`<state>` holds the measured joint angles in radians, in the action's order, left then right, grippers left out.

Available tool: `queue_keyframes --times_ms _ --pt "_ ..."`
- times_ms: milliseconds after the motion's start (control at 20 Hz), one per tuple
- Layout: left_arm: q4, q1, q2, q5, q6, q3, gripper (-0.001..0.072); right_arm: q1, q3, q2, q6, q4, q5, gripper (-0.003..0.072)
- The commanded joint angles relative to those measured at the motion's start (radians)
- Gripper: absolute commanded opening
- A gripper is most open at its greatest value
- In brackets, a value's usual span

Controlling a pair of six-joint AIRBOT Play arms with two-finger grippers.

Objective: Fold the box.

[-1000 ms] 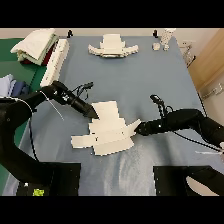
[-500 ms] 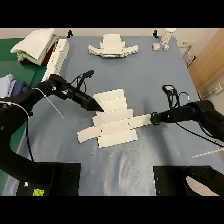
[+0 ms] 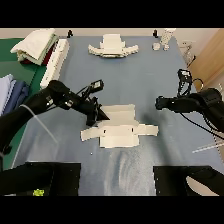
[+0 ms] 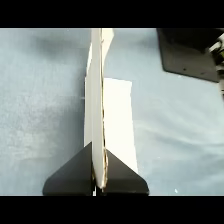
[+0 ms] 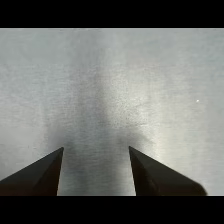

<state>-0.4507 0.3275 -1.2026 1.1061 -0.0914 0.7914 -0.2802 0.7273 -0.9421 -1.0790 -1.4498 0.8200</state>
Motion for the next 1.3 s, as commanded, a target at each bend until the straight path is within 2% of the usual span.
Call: queue_keyframes --times_ms 0,150,350,450,550,650,850,1000,1250 --pt "0.044 0.102 0.164 -0.255 -0.097 -0.174 0.0008 0.000 0.008 0.000 0.033 0.010 0.000 0.0631" --pt "0.044 0.190 0.247 -0.400 -0.103 -0.272 0.0008 0.000 0.008 0.000 0.038 0.010 0.000 0.0631" --pt "0.047 0.281 0.266 -0.579 -0.111 -0.335 0.0009 0.000 0.008 0.000 0.051 0.009 0.000 0.0631" --pt "0.047 0.309 0.266 -0.624 -0.119 -0.338 0.0011 0.000 0.008 0.000 0.051 0.005 0.000 0.0631" --pt "0.047 0.311 0.266 -0.623 -0.122 -0.337 0.0011 0.000 0.008 0.000 0.051 0.003 0.000 0.0631" --pt "0.047 0.306 0.266 -0.583 -0.121 -0.323 0.0011 0.000 0.008 0.000 0.051 0.003 0.000 0.0631" --pt "0.042 0.230 0.254 -0.396 -0.078 -0.248 0.0011 0.000 0.008 0.000 0.051 0.002 0.000 0.0631" --pt "0.042 0.158 0.177 -0.225 -0.072 -0.199 0.0011 0.000 0.008 0.000 0.051 0.002 0.000 0.0631" --pt "0.042 0.146 0.041 -0.180 -0.065 -0.152 0.0012 0.000 0.008 0.000 0.051 -0.005 0.000 0.0631"
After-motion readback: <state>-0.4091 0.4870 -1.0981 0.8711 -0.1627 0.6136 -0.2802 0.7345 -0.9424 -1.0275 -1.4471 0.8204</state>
